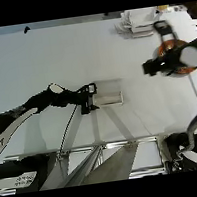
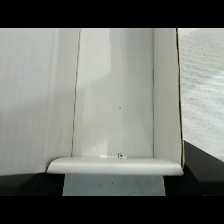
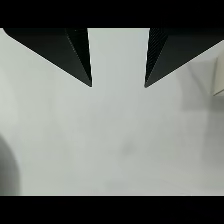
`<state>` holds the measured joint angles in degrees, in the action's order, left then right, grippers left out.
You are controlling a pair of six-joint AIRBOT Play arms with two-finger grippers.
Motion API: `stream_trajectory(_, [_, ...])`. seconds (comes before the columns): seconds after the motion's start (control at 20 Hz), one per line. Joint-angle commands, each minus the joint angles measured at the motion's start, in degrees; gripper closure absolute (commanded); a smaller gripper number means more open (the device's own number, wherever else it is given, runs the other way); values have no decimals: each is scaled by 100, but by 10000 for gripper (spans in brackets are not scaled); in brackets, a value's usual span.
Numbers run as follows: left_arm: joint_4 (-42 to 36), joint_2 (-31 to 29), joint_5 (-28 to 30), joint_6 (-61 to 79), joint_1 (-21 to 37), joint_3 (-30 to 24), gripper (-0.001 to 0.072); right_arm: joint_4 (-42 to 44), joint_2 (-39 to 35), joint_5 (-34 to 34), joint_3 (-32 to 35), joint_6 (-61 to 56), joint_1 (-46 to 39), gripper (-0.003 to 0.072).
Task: Fold the box and place the chain.
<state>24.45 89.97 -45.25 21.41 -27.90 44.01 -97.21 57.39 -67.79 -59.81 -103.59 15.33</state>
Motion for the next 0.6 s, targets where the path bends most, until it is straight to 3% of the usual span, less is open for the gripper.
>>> stream_trajectory(0.0, [2,-4,4,0,-4,0,555,162,39,557,-13,1027,-1606,326])
stream_trajectory(0.25, [2,-4,2,2,-4,0,555,361,820,1161,-192,1714,-3038,368])
stream_trajectory(0.55, [2,-4,2,0,-4,0,555,321,1987,1456,-555,1707,-3248,368])
